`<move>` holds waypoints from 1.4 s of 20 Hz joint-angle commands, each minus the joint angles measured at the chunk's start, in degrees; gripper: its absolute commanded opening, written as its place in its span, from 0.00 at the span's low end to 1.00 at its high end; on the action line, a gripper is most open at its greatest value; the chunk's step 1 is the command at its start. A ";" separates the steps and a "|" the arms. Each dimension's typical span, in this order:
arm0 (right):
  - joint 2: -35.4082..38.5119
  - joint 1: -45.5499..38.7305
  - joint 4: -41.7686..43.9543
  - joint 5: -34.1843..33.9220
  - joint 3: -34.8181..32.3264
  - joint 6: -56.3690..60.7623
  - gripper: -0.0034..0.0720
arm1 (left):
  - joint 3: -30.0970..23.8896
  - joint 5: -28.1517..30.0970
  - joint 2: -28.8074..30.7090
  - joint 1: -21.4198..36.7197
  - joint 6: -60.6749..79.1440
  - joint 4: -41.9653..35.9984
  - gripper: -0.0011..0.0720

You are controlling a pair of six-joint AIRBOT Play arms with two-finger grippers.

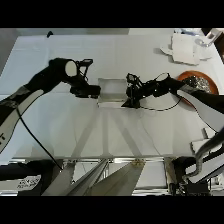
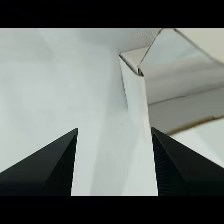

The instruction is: Fold the box and place the chain.

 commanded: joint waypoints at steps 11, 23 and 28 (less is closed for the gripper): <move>-0.02 0.02 -0.13 0.22 0.02 -0.07 0.62 | -18.71 7.74 4.87 17.22 97.92 -26.40 0.77; -0.02 0.02 -0.13 0.24 0.04 -0.07 0.62 | -19.76 1.46 -9.07 19.41 134.68 -54.64 0.97; -0.02 0.02 -0.13 0.24 0.04 -0.07 0.62 | -16.55 0.55 -9.92 20.33 135.53 -56.19 0.97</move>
